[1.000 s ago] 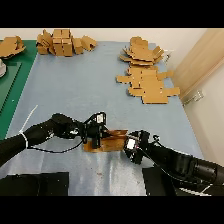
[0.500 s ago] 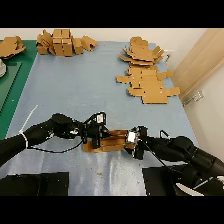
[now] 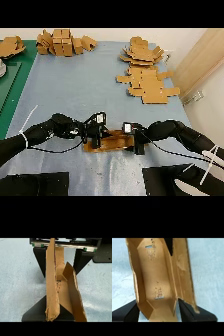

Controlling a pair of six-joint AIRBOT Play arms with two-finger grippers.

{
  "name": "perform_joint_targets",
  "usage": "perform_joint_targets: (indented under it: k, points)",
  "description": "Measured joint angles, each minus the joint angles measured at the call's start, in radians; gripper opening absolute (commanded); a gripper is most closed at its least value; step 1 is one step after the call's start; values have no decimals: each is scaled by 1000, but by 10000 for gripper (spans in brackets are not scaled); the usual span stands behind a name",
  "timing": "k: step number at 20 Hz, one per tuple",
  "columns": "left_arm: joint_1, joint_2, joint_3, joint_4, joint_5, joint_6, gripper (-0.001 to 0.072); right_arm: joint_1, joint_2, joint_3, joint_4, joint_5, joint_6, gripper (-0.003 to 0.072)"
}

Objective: Fold the box.

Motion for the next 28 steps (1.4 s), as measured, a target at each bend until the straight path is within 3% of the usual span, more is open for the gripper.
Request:
perform_joint_targets:
  k: [28]
  points:
    - [0, 0, 0, 0, 0, 0, 16, 55, -76, 30, -16, 36, -50, 711]
